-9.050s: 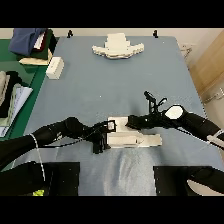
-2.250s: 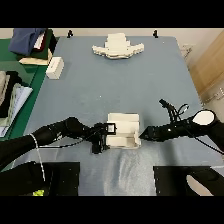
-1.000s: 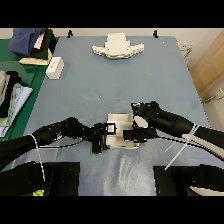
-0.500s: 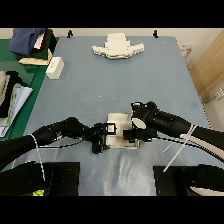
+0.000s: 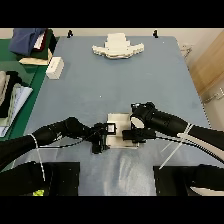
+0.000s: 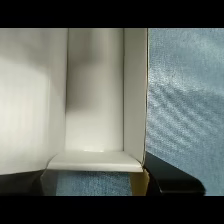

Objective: Fold the box.

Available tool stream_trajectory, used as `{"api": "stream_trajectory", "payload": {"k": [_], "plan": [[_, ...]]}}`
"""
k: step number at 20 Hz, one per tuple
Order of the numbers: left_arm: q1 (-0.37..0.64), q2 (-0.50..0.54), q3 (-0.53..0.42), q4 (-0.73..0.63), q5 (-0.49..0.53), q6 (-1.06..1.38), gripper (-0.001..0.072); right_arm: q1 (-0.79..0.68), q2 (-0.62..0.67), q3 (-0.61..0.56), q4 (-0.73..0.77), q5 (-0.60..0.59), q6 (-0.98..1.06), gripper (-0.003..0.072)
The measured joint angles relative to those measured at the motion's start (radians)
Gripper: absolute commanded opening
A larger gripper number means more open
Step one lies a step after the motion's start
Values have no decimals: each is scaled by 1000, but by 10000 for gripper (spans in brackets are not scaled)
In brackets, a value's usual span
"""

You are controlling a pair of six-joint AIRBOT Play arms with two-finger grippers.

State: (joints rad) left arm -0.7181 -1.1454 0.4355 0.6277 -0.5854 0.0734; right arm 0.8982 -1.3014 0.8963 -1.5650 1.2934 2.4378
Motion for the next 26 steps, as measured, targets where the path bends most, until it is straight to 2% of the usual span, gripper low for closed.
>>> {"api": "stream_trajectory", "payload": {"k": [1, 2, 3, 7, 10, 12, 14, 15, 18, 20, 23, 26], "plan": [[0, 0, 0, 0, 0, 0, 412, 0, -2, 0, -2, 0, -2, 146], [0, 0, 0, 0, 0, 0, 412, 1, -6, -2, -8, -8, -11, 376], [0, 0, 0, 0, 0, 0, 412, 3, -12, -3, -9, -14, -14, 415], [0, 0, 0, 0, 0, 1, 412, 1, 14, 3, 6, -23, -19, 416], [0, 0, 0, 0, 0, 1, 412, 1, 88, 4, 23, -19, -19, 413], [0, 0, 0, 0, 0, 1, 412, 1, 166, 3, 31, -13, -11, 378], [0, 0, 0, 0, 0, 1, 412, -6, 259, 4, 31, -10, -4, 96], [0, 0, 0, 0, 0, 1, 412, -24, 305, 3, 18, 1, -3, 3], [0, 0, 0, 0, 0, 1, 412, -159, 393, 3, -23, 17, -50, 3], [0, 0, 0, 0, 0, 1, 412, -326, 393, 2, 7, 26, -168, 3], [0, 0, 0, 0, 0, 1, 412, -597, 302, 2, 181, 21, -433, 3], [0, 0, 0, 0, 0, 1, 412, -789, 150, 2, 426, 9, -701, 3]]}}
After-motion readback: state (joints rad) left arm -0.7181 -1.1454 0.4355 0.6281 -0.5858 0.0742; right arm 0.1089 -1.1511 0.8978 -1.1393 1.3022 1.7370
